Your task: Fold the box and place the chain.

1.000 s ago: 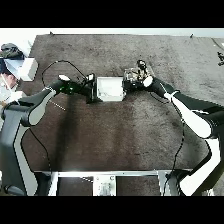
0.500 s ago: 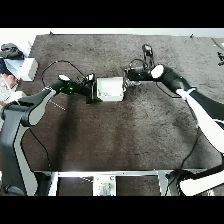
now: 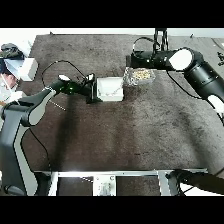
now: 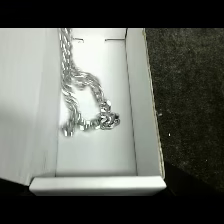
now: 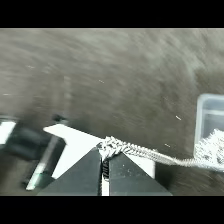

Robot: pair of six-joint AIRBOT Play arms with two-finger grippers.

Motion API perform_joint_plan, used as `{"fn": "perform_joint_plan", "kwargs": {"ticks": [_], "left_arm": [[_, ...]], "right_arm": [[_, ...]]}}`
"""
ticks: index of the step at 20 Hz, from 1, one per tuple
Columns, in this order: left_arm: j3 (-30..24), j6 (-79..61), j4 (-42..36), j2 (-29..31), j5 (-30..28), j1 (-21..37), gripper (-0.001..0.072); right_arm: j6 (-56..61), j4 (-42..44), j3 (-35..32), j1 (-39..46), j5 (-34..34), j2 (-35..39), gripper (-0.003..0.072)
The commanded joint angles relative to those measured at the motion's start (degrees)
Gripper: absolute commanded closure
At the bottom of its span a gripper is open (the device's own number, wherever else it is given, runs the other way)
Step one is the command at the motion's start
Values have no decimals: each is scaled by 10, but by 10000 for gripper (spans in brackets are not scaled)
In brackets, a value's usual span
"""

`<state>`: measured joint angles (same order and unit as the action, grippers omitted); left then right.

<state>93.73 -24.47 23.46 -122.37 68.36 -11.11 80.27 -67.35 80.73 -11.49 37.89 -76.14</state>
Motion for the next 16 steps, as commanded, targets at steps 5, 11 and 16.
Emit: {"fn": "perform_joint_plan", "kwargs": {"ticks": [5, 11, 16], "left_arm": [[0, 0, 0, 0, 0, 0, 437], [0, 0, 0, 0, 0, 0, 437], [0, 0, 0, 0, 0, 0, 437]], "right_arm": [[6, -31, 0, -105, -44, -22, 692], [61, -68, -18, -106, -48, -106, 693], [141, -191, -40, -104, -66, -94, 693]]}}
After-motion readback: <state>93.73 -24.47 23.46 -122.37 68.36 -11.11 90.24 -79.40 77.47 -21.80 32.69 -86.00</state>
